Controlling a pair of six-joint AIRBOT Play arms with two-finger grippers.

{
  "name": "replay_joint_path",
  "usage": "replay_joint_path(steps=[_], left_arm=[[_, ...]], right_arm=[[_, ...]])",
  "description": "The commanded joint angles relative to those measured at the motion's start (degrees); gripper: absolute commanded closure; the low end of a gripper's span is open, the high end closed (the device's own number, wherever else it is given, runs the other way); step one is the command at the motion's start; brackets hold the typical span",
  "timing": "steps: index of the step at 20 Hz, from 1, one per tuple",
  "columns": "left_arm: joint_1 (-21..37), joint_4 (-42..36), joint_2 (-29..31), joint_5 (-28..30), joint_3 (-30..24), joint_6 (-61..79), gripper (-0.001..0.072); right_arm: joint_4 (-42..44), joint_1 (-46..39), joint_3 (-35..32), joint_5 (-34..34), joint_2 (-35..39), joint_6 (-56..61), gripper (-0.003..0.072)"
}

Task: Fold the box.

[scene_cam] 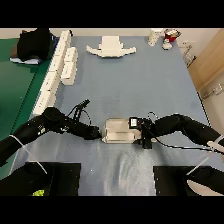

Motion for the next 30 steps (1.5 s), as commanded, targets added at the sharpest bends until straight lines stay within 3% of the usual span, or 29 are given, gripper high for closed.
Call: replay_joint_path(steps=[1, 2, 10, 17, 24, 30], left_arm=[[-0.1, -0.1, 0.0, -1.1, 0.5, 0.1, 0.0398], [-0.1, 0.0, 0.0, -1.1, 0.7, 0.1, 0.0353], [0.0, 0.3, 0.0, -2.1, 3.1, -0.4, 0.0358], [-3.1, 0.8, -0.1, 2.7, 3.5, -1.7, 0.0357], [-17.2, 24.4, -0.5, 11.2, 8.5, -31.3, 0.0357], [-25.2, 37.3, -7.1, 9.6, 15.0, -51.1, 0.0358]], right_arm=[[0.0, 0.0, 0.0, 0.0, 0.0, 0.0, 0.0260], [0.0, 0.0, 0.0, 0.0, 0.0, 0.0, 0.0260], [0.0, 0.0, 0.0, 0.0, 0.0, 0.0, 0.0260], [0.0, 0.0, 0.0, 0.0, 0.0, 0.0, 0.0260], [0.0, 0.0, 0.0, 0.0, 0.0, 0.0, 0.0260], [0.0, 0.0, 0.0, 0.0, 0.0, 0.0, 0.0260]])
